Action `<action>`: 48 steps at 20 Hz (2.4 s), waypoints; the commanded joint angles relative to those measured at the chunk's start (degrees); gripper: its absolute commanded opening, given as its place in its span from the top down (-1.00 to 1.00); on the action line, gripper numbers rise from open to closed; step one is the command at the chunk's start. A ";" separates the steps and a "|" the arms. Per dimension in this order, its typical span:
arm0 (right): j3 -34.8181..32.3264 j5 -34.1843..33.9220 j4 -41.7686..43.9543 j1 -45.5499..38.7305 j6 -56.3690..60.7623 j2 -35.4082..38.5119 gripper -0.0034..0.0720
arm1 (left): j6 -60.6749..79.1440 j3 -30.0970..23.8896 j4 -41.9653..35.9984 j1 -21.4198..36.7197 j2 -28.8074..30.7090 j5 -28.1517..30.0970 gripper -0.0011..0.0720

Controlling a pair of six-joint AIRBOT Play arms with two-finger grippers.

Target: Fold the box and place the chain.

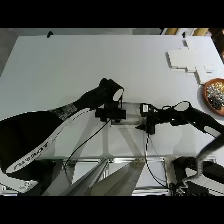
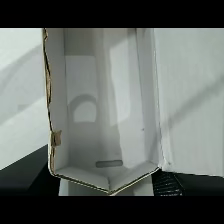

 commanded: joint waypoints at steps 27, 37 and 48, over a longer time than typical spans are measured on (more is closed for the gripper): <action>0.00 -0.02 0.00 0.00 -0.02 0.04 -0.19 | 158.00 -40.48 -45.81 21.88 18.08 31.02 -0.94; 0.00 0.00 0.00 0.00 -0.02 0.04 -0.19 | 157.26 -38.71 -49.64 21.18 16.52 30.08 -0.95; 0.00 -0.02 0.00 0.00 -0.02 0.04 -0.19 | 153.26 -38.71 -53.37 19.54 14.34 30.01 -0.95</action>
